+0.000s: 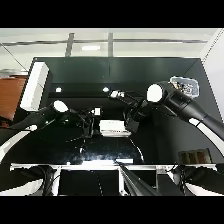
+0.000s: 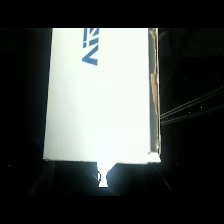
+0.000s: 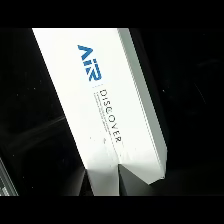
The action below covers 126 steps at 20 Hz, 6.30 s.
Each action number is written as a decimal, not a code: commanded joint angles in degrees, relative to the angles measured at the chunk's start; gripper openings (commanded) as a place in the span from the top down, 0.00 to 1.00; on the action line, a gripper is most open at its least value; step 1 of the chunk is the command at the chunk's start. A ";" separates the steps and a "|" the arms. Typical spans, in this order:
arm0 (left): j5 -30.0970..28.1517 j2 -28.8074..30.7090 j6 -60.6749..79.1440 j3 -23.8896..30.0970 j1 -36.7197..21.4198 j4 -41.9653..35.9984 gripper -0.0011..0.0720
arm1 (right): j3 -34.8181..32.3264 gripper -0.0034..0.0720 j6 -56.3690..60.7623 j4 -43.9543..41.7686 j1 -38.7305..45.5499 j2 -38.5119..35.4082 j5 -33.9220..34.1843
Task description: Fold the box and place the chain.
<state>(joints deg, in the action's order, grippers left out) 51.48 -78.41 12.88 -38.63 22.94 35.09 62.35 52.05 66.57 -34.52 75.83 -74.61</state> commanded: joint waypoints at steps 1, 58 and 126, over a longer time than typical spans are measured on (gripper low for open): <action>-0.04 -0.04 0.00 -0.04 0.02 0.00 0.42 | -0.02 0.68 0.04 0.20 -0.50 0.04 -0.20; -0.04 -0.04 0.00 -0.04 0.02 0.00 0.42 | 1.57 0.68 0.00 3.15 -1.97 0.79 -3.52; -0.02 -0.04 0.00 -0.04 0.02 0.02 0.42 | -16.37 0.92 27.47 -27.74 5.35 0.57 16.15</action>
<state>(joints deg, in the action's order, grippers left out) 51.46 -78.41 12.88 -38.63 22.98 35.11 46.02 79.31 36.88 -29.10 76.36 -58.78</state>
